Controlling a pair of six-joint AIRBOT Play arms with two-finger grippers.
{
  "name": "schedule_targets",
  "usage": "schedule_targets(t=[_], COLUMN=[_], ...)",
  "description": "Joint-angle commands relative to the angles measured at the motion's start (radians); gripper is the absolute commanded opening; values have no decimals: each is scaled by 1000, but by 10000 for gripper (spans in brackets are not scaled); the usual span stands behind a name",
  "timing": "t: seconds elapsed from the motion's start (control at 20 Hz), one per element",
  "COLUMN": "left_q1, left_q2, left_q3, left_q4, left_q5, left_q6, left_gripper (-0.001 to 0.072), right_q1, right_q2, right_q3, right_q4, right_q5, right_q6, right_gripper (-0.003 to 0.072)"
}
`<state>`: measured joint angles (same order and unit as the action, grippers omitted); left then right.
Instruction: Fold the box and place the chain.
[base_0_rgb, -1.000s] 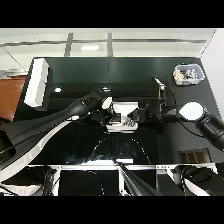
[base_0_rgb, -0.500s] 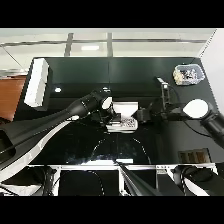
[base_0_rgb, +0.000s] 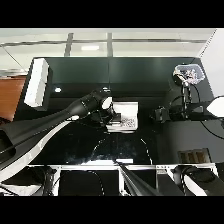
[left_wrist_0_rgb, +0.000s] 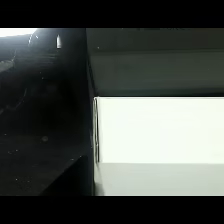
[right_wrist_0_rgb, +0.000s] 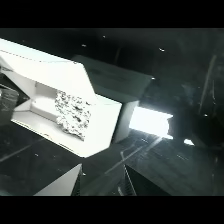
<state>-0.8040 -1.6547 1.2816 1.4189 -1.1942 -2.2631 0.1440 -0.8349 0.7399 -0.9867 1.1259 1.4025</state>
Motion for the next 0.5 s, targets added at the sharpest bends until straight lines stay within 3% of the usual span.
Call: schedule_targets(t=[0.0, 0.1, 0.15, 0.45], left_q1=[-6, -19, -26, -24], left_q2=[5, 20, 31, 181], left_q3=[10, 35, 50, 69], left_q4=[15, 64, 80, 211], left_q5=[-20, -23, -21, -87], left_q6=[-57, -80, -80, -36], left_gripper=[105, 325, 361, 359], right_q1=[-11, -11, -11, -11], right_q2=[6, 6, 6, 6], right_q3=[2, 1, 1, 1], right_q4=[-13, -13, -13, -14], right_q5=[15, 14, 15, 12], right_q6=[-19, -20, -21, -23], right_gripper=[302, 302, 302, 301])
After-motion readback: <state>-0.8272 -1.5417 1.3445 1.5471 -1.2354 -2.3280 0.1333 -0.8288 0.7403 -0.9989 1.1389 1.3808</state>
